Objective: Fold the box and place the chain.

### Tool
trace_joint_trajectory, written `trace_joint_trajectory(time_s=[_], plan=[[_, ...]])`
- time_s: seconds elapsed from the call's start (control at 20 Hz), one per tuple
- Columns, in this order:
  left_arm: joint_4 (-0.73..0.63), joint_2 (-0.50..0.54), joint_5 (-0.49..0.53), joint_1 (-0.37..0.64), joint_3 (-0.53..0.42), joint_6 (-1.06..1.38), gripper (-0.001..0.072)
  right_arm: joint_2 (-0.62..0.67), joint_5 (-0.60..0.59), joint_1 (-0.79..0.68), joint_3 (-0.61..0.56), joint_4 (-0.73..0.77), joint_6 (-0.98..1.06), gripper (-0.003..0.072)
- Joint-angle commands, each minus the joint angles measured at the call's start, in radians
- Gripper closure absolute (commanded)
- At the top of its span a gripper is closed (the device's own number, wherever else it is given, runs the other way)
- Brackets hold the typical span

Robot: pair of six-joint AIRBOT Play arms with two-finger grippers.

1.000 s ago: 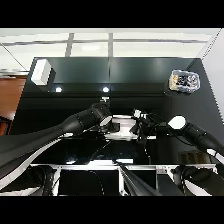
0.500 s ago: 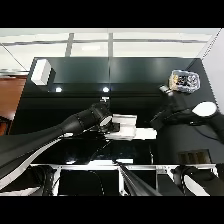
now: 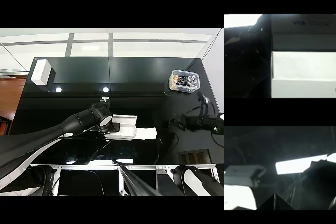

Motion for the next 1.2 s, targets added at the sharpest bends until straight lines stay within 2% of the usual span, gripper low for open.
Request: trace_joint_trajectory(time_s=[0.0, 0.2, 0.45, 0.55, 0.7, 0.75, 0.8, 0.85, 0.9, 1.15], plan=[[0.001, 0.000, -0.001, 0.000, 0.000, 0.001, 0.0681, -0.050, 0.009, 0.026, -0.073, -0.026, 0.080, 0.0670], [0.001, 0.000, 0.000, 0.000, 0.000, 0.001, 0.0681, -0.154, 0.019, 0.186, -0.080, 0.002, 0.072, 0.0670], [0.001, 0.000, 0.000, 0.000, 0.000, 0.001, 0.0681, -0.216, -0.032, 0.352, -0.079, 0.217, -0.088, 0.0670], [0.001, 0.000, -0.001, 0.000, 0.000, 0.001, 0.0681, -0.216, -0.037, 0.384, -0.070, 0.280, -0.170, 0.0670], [0.001, 0.000, -0.001, 0.000, 0.000, 0.001, 0.0682, -0.215, -0.002, 0.381, -0.027, 0.272, -0.174, 0.0669], [0.001, 0.000, -0.001, 0.000, 0.000, 0.001, 0.0682, -0.215, 0.014, 0.381, -0.010, 0.270, -0.174, 0.0646], [0.001, 0.000, -0.001, 0.000, 0.000, 0.001, 0.0681, -0.215, 0.031, 0.381, 0.006, 0.270, -0.174, 0.0439], [0.001, 0.000, -0.001, 0.000, 0.000, 0.001, 0.0682, -0.215, 0.054, 0.381, 0.023, 0.268, -0.174, 0.0163], [0.001, 0.000, -0.001, 0.000, 0.000, 0.001, 0.0681, -0.215, 0.075, 0.381, 0.039, 0.262, -0.175, 0.0070], [0.001, 0.000, -0.001, 0.000, 0.000, 0.001, 0.0682, -0.215, 0.081, 0.430, 0.047, 0.282, -0.158, 0.0074]])
